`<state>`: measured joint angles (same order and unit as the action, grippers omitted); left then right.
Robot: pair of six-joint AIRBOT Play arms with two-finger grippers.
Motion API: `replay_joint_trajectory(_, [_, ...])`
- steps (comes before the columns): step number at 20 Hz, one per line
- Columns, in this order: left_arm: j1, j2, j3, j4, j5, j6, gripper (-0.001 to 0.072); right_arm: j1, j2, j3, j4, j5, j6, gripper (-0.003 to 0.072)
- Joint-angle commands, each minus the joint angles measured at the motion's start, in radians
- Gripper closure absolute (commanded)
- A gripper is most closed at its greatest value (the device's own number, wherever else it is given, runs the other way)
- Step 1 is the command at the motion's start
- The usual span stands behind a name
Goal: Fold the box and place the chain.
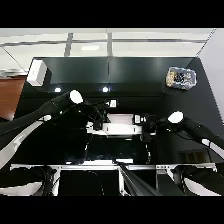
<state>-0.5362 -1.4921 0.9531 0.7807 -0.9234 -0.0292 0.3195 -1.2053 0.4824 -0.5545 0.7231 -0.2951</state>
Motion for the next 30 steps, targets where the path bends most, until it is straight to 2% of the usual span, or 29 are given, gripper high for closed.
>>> replay_joint_trajectory(1, [0.000,0.000,0.000,0.000,0.000,0.000,0.0682,0.000,-0.003,0.002,-0.004,-0.006,0.006,-0.0004])
replay_joint_trajectory(3, [0.000,0.000,0.000,0.000,0.000,0.000,0.0682,0.000,-0.003,0.002,-0.004,-0.006,0.007,0.0026])
replay_joint_trajectory(7, [0.000,0.000,0.000,0.000,0.000,0.000,0.0682,0.000,-0.003,0.003,-0.004,-0.006,0.006,0.0026])
replay_joint_trajectory(8, [0.000,0.000,0.000,-0.001,0.000,-0.001,0.0681,0.000,-0.003,0.002,-0.004,-0.005,0.006,0.0150])
replay_joint_trajectory(9, [0.000,0.000,0.000,-0.004,0.000,-0.004,0.0681,0.000,-0.003,0.002,-0.004,-0.005,0.006,0.0237])
replay_joint_trajectory(12, [0.001,0.001,0.000,-0.004,0.000,-0.004,0.0677,0.000,-0.003,0.002,-0.004,-0.006,0.006,0.0244])
replay_joint_trajectory(13, [0.002,0.006,0.000,-0.001,-0.003,-0.005,0.0587,0.000,-0.003,0.002,-0.004,-0.006,0.006,0.0244])
replay_joint_trajectory(14, [0.003,0.018,0.001,0.008,-0.011,-0.010,0.0338,0.000,-0.003,0.002,-0.004,-0.005,0.006,0.0244])
replay_joint_trajectory(15, [0.006,0.035,0.002,0.024,-0.012,-0.046,0.0162,0.000,-0.003,0.002,-0.004,-0.005,0.006,0.0244])
replay_joint_trajectory(17, [0.021,0.080,0.011,0.108,-0.036,-0.177,0.0073,0.000,-0.003,0.002,-0.004,-0.005,0.006,0.0244])
replay_joint_trajectory(19, [0.041,0.150,0.013,0.272,-0.080,-0.365,0.0072,0.000,-0.003,0.002,-0.004,-0.005,0.006,0.0244])
replay_joint_trajectory(21, [0.070,0.218,0.013,0.418,-0.166,-0.521,0.0073,0.000,-0.003,0.002,-0.004,-0.005,0.006,0.0245])
replay_joint_trajectory(22, [0.091,0.245,0.013,0.438,-0.220,-0.586,0.0084,0.000,-0.003,0.002,-0.004,-0.005,0.006,0.0244])
replay_joint_trajectory(23, [0.116,0.267,0.013,0.426,-0.284,-0.659,0.0182,0.000,-0.003,0.002,-0.004,-0.005,0.006,0.0244])
replay_joint_trajectory(25, [0.161,0.275,0.009,0.293,-0.436,-0.764,0.0681,0.000,-0.003,0.002,-0.003,-0.005,0.006,0.0244])
replay_joint_trajectory(26, [0.178,0.271,-0.005,0.175,-0.503,-0.756,0.0683,0.000,-0.003,0.002,-0.003,-0.005,0.006,0.0244])
replay_joint_trajectory(27, [0.183,0.272,-0.037,0.053,-0.516,-0.731,0.0684,0.000,-0.003,0.002,-0.003,-0.005,0.006,0.0244])
replay_joint_trajectory(28, [0.175,0.271,-0.079,-0.056,-0.480,-0.689,0.0684,0.000,-0.003,0.002,-0.003,-0.005,0.006,0.0244])
replay_joint_trajectory(30, [0.146,0.271,-0.178,-0.274,-0.280,-0.556,0.0683,0.000,-0.003,0.002,-0.003,-0.006,0.006,0.0244])
